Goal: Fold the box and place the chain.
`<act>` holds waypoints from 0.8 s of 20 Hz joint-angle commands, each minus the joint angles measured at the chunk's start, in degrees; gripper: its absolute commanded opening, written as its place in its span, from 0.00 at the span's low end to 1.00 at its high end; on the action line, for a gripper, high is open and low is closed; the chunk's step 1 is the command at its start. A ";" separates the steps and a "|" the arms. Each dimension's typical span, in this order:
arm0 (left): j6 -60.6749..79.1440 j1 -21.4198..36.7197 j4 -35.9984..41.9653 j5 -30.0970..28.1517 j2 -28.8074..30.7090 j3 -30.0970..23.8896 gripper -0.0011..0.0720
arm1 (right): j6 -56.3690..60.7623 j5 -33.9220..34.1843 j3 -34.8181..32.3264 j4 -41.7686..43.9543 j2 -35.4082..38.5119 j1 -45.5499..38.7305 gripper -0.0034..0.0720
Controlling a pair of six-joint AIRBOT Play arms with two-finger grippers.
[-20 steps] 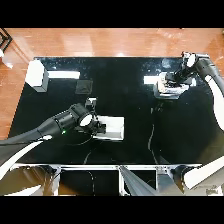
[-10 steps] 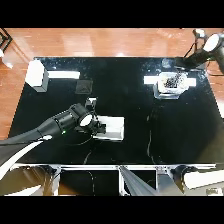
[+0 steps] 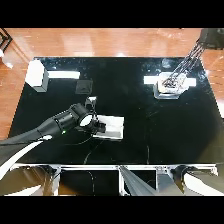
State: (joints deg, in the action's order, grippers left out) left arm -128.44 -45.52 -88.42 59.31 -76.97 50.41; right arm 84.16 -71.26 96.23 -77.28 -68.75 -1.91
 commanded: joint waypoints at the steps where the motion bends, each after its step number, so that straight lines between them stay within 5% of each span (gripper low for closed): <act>1: -2.49 0.04 -0.68 -1.18 0.02 0.07 0.05 | -0.79 -3.10 -0.02 3.78 5.99 2.08 0.07; 9: -2.49 -0.02 -0.72 -0.94 0.02 0.07 0.05 | 1.16 -12.17 -10.54 4.39 15.34 13.03 0.07; 16: -2.49 -0.07 -0.92 -0.92 0.02 0.07 0.05 | 2.93 -11.26 -22.05 16.20 16.39 24.63 0.07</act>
State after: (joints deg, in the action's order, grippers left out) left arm -130.89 -45.56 -89.30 58.28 -76.97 50.41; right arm 85.80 -83.18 78.52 -64.97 -52.82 17.43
